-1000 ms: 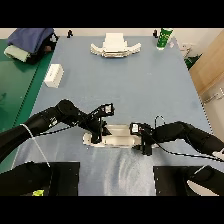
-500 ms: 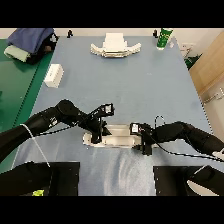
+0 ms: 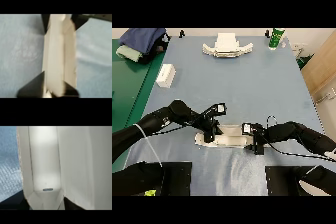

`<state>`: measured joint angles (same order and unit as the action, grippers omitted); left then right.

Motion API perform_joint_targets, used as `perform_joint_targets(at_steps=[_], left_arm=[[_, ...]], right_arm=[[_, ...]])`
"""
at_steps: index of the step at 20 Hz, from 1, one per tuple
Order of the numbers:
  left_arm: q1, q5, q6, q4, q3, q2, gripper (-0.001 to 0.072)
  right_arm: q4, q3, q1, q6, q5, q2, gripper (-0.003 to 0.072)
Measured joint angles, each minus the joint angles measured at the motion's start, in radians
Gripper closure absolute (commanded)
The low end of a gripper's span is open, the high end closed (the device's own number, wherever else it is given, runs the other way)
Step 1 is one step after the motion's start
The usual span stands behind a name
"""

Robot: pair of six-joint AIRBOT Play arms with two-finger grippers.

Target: Fold the box.

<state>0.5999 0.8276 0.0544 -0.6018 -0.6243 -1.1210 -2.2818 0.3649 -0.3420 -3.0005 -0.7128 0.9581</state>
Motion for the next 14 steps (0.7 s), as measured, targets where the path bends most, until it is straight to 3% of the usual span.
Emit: perform_joint_targets(at_steps=[5, 6, 7, 8, 9, 10, 14], left_arm=[[-0.006, 0.013, 0.055, 0.003, -0.004, 0.014, 0.0199], [-0.011, 0.028, 0.100, -0.025, -0.005, 0.026, 0.0105], [-0.019, 0.047, 0.161, -0.056, -0.008, 0.046, 0.0064], [-0.032, 0.063, 0.247, -0.102, -0.011, 0.072, 0.0069], [-0.046, 0.100, 0.342, -0.153, -0.012, 0.103, 0.0335], [-0.058, 0.143, 0.454, -0.198, -0.014, 0.137, 0.0678], [-0.075, 0.296, 0.759, -0.278, -0.016, 0.237, 0.0695]], right_arm=[[0.000, 0.000, 0.000, 0.000, 0.000, 0.000, 0.0179], [0.000, 0.000, 0.000, 0.000, 0.000, 0.000, 0.0180], [0.000, 0.000, 0.000, 0.000, -0.001, 0.000, 0.0179], [0.000, 0.000, 0.000, 0.000, -0.001, 0.000, 0.0179], [0.000, 0.000, 0.000, 0.000, -0.001, 0.000, 0.0179], [0.000, 0.000, 0.000, 0.000, -0.001, 0.000, 0.0179], [0.001, 0.000, 0.000, 0.000, -0.002, 0.000, 0.0179]])
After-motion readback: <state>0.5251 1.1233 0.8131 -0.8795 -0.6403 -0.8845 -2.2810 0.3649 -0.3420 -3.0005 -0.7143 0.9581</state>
